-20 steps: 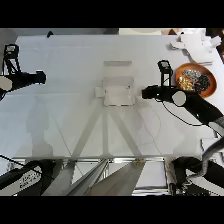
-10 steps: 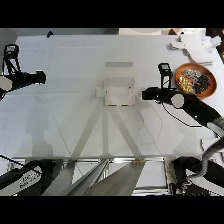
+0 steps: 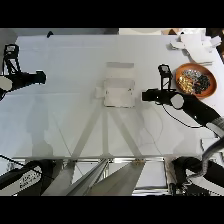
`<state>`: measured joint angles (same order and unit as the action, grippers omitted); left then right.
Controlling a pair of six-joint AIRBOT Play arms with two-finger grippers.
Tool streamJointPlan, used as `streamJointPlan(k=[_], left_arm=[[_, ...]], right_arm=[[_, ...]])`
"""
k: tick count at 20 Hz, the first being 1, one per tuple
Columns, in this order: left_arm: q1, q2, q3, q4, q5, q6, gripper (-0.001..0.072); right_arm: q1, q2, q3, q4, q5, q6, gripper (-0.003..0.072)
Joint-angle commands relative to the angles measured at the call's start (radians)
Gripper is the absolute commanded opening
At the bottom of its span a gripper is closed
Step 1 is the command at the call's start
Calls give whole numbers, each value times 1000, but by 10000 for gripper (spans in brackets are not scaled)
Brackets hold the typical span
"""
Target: Fold the box and place the chain.
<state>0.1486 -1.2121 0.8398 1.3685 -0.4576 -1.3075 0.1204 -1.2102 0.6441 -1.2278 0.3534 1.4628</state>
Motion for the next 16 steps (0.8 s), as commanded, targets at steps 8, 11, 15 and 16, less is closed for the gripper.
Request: streamJointPlan(k=[8, 11, 15, 16], left_arm=[[-1, 1, 1, 0, 0, 1, 697], [-1, 1, 1, 0, 0, 0, 697], [-1, 1, 1, 0, 0, 0, 697], [-1, 1, 1, 0, 0, 0, 697]], right_arm=[[1, -46, 0, -17, 0, 3, 6], [1, -25, 0, -17, 0, 3, 6], [1, -24, 0, -17, 0, 3, 6], [1, -24, 0, -17, 0, 3, 6]])
